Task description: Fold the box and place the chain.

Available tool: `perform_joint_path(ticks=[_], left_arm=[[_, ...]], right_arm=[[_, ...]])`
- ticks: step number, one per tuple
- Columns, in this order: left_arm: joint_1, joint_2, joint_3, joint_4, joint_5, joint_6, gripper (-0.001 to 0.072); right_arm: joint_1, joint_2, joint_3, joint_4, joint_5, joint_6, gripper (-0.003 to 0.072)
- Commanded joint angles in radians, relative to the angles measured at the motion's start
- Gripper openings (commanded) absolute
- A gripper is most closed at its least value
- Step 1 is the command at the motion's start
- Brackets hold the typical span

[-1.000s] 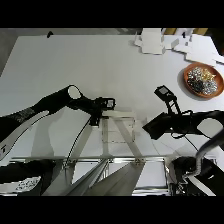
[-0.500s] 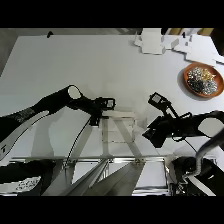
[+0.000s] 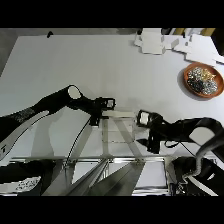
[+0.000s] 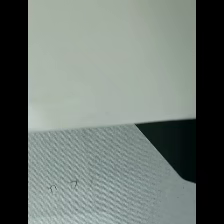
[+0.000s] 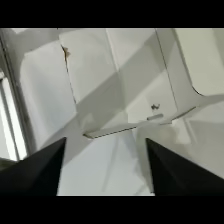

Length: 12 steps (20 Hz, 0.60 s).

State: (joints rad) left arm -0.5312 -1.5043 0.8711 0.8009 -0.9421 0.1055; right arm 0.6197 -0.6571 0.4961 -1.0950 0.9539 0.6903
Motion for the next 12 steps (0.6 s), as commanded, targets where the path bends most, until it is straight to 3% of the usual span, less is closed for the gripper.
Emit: perform_joint_path(ticks=[1, 6, 12], left_arm=[[0.000, -0.001, 0.000, 0.000, -0.004, 0.000, 0.0010], [0.000, -0.001, 0.000, 0.000, -0.005, 0.000, 0.0010], [0.000, -0.001, 0.000, 0.000, -0.005, 0.000, 0.0010]], right_arm=[[0.078, 0.019, -0.080, -0.106, -0.140, -0.074, 0.0681], [0.085, 0.019, -0.175, -0.139, -0.256, -0.064, 0.0689], [0.254, 0.016, -0.241, -0.148, -0.484, -0.063, 0.0689]])
